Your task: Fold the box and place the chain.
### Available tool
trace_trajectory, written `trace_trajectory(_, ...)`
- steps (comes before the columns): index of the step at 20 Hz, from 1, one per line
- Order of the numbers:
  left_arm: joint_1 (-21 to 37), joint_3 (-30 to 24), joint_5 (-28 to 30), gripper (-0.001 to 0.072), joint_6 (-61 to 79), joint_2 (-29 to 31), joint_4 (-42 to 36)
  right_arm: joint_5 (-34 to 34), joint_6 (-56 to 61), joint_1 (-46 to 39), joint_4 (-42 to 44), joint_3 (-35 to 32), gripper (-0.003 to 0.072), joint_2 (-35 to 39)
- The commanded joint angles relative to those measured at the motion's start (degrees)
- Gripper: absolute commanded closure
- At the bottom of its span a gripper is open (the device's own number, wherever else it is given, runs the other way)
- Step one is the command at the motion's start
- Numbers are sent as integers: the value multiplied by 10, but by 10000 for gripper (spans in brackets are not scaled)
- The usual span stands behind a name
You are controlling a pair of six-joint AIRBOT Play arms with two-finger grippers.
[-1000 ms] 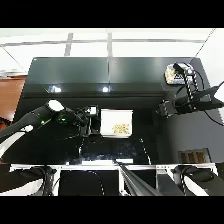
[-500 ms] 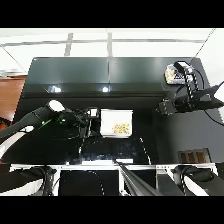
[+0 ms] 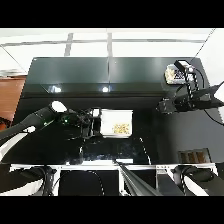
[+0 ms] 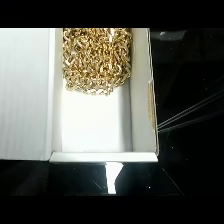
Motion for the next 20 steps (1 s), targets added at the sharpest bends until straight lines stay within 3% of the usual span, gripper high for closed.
trace_trajectory(1,-2,0,2,15,0,0,-2,-17,10,1,8,-1,309,1)
trace_trajectory(2,-2,0,2,68,0,0,-2,-26,20,2,14,-4,309,1)
trace_trajectory(4,-2,0,2,262,0,0,-2,-55,22,2,41,-25,309,1)
trace_trajectory(6,-5,0,2,348,0,0,0,-130,22,2,81,-63,309,-1)
trace_trajectory(7,-9,0,3,351,0,0,1,-182,22,2,106,-82,306,-4)
trace_trajectory(8,-13,0,3,351,0,0,1,-235,22,2,137,-96,245,-11)
trace_trajectory(9,-16,0,4,351,0,0,1,-276,19,2,163,-99,41,-28)
trace_trajectory(12,-23,0,11,351,0,0,1,-350,-40,24,238,-98,40,-102)
trace_trajectory(15,-22,0,11,351,0,0,1,-323,-162,70,244,-98,41,-161)
trace_trajectory(20,-22,0,11,351,0,0,1,-184,-412,88,238,-69,41,-132)
